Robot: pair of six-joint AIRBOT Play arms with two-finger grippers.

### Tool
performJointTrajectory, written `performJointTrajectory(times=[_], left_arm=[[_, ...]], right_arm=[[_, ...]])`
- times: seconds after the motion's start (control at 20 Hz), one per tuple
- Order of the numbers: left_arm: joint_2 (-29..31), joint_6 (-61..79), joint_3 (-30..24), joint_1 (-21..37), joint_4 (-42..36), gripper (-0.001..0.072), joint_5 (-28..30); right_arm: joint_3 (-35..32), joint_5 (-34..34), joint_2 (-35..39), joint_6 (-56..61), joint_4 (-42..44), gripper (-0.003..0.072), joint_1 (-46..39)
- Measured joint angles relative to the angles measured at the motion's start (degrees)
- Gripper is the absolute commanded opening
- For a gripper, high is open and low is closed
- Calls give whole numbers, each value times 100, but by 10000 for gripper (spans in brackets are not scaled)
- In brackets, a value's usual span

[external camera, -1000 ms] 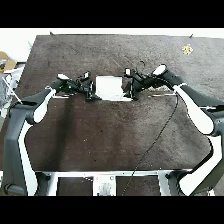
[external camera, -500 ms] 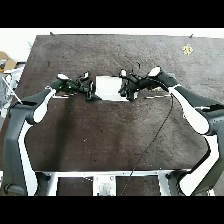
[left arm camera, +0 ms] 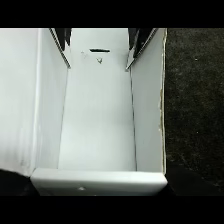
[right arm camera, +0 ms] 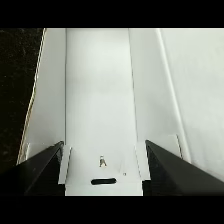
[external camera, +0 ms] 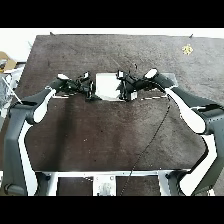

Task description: Fold the box and place the chain.

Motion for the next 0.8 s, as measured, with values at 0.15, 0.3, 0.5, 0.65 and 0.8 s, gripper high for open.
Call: performJointTrajectory(times=[0.15, 0.3, 0.5, 0.65, 0.8], left_arm=[[0, -4, 0, 0, 0, 284, 0], [-2, -11, 0, 0, -2, 284, 2], [-2, -13, 0, 0, -2, 284, 2], [-2, -11, 0, 0, -2, 284, 2], [-2, -9, 0, 0, -2, 284, 2]], right_arm=[[0, -2, -4, 46, -46, 498, -9], [-4, 7, 15, 177, -256, 99, -26], [-4, 103, 271, 918, -793, 0, -44], [-4, 160, 603, 1818, -1191, 2, -151], [4, 271, 994, 3106, -1377, 2, -402]])
